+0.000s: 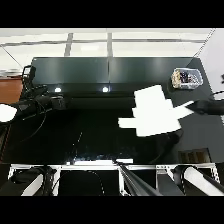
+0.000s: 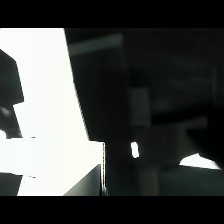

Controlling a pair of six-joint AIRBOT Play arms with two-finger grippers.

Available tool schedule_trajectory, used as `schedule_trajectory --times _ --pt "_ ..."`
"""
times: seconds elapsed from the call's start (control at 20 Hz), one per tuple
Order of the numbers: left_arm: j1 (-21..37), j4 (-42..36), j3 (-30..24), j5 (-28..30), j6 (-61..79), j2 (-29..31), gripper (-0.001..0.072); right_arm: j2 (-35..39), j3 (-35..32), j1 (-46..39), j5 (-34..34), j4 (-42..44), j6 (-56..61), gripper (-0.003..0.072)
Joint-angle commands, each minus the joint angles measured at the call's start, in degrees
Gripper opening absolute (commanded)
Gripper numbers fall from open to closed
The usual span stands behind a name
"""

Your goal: Fold the box and place the chain.

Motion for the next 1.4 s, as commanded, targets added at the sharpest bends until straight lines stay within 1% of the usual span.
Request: schedule_trajectory --times 0.0,0.05,0.15,0.3,0.35,0.4,0.55,0.65,0.7,0.75,0.9,1.0,1.1,1.2,1.35 --pt "-0.02 -0.83 0.02 -1.68 0.0 -0.15 0.0693 12.98 -14.73 12.79 -16.41 13.0 -0.24 0.0019" --pt "-0.11 -1.44 0.02 -2.08 0.0 -0.33 0.0693 15.13 -17.9 17.42 -21.33 17.0 -0.24 0.0019" --pt "-1.16 -1.57 0.02 -2.08 0.0 -0.85 0.0693 15.96 -21.57 26.84 -28.65 23.08 -0.24 0.0019" --pt "-4.09 -3.65 0.02 -1.99 0.0 -3.32 0.0693 15.93 -22.49 40.98 -39.76 24.13 0.04 0.0019" --pt "-4.85 -5.81 0.02 -1.84 0.02 -4.81 0.0693 15.85 -22.49 44.63 -43.06 24.09 1.11 0.0018" --pt "-5.18 -7.93 0.04 -1.62 0.04 -6.38 0.0693 15.74 -22.49 47.17 -44.72 24.11 1.4 0.0019" --pt "-5.16 -16.15 1.14 -2.84 3.28 -13.0 0.0693 15.19 -22.51 50.4 -45.2 24.06 1.51 0.0018" --pt "-5.14 -21.79 3.1 -6.99 7.93 -18.45 0.0693 14.49 -22.51 50.49 -44.41 24.04 1.51 0.0018" --pt "-5.14 -22.99 4.31 -9.42 9.49 -21.29 0.0693 14.29 -22.51 50.49 -44.02 23.91 1.53 0.0018" --pt "-5.14 -23.02 5.81 -11.21 10.23 -24.39 0.0693 14.25 -22.51 50.49 -43.58 23.91 1.51 0.0019" --pt "-5.09 -23.04 10.34 -14.12 11.1 -32.17 0.0693 14.25 -22.49 50.51 -41.94 23.91 1.51 0.0019" --pt "-5.09 -24.02 13.7 -17.88 13.66 -36.92 0.0693 14.25 -22.49 50.51 -41.51 23.91 1.51 0.0019" --pt "-4.98 -24.06 17.03 -23.15 15.17 -41.27 0.0693 14.25 -22.49 50.49 -41.51 23.91 1.51 0.0019" --pt "-4.96 -24.04 19.91 -29.29 20.02 -44.78 0.0693 14.25 -22.49 50.49 -41.27 23.93 1.51 0.0019" --pt "-4.92 -23.34 22.45 -39.34 29.03 -47.74 0.0686 14.25 -22.49 50.49 -41.31 24.11 1.51 0.0019"
